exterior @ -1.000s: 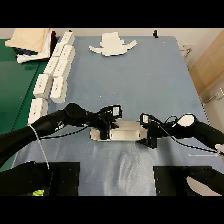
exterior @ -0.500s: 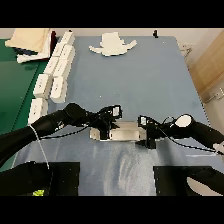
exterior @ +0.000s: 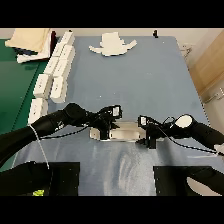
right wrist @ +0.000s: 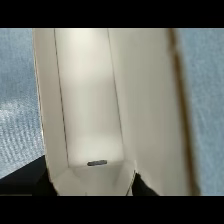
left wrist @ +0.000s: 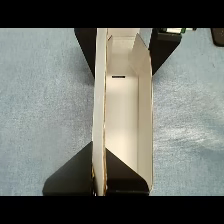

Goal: Fold the box.

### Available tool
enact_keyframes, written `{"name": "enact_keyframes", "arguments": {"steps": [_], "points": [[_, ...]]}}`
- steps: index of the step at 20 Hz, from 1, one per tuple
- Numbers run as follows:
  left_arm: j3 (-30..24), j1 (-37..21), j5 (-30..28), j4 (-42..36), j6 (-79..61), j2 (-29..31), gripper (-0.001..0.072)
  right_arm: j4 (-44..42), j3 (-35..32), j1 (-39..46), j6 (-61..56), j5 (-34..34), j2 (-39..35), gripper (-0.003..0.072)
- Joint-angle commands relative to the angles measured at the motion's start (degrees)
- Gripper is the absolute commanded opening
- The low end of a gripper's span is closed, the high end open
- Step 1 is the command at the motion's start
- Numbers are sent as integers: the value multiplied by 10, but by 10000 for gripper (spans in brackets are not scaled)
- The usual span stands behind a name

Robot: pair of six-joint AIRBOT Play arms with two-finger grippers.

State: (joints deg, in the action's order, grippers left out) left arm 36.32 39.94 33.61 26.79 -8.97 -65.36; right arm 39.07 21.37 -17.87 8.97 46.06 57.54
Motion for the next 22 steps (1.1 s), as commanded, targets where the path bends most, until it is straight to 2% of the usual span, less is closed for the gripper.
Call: {"name": "enact_keyframes", "arguments": {"steps": [1, 20, 22], "points": [[0, 0, 0, 0, 0, 0, 15, 8, 0, -1, -1, -1, 0, 546], [0, 0, 0, 0, 0, 0, 19, 16, 0, -1, -1, 1, -1, 547], [0, 0, 0, 0, 5, 0, 347, 16, 0, -1, -1, 1, -1, 547]]}}
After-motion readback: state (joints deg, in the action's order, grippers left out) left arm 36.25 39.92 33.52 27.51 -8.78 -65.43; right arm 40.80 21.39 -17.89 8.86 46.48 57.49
